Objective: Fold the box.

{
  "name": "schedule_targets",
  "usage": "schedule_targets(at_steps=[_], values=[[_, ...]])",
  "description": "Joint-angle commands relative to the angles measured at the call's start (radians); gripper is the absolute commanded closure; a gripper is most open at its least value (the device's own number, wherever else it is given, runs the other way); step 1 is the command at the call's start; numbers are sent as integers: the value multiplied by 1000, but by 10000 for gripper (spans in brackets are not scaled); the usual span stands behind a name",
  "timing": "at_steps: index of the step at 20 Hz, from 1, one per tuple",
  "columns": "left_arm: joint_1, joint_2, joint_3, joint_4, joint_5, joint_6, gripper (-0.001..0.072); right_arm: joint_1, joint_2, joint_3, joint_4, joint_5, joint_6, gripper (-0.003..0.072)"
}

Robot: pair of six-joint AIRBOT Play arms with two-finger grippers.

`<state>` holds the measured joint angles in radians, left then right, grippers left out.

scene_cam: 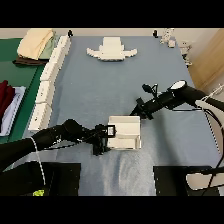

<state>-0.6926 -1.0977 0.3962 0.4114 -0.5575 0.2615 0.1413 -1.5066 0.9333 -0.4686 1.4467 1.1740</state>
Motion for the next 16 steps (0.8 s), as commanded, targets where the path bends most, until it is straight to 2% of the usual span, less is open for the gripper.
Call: schedule_targets(at_steps=[1, 4, 7, 9, 12, 16], values=[[1, 0, 1, 0, 0, 0, 195, 13, -65, 0, 88, 131, -192, 686], [1, 0, 1, 0, 0, 0, 195, 66, -17, -16, -37, 148, -231, 686], [1, 0, 1, 0, 0, 0, 195, 141, 85, -85, -76, 66, -309, 686], [1, 0, 1, 0, 0, 0, 195, 204, 180, -149, -99, -72, -361, 686], [1, 0, 1, 0, 0, 0, 195, 323, 350, -245, -184, -369, -386, 686], [1, 0, 1, 0, 0, 0, 195, 509, 542, -349, -303, -662, -389, 687]])
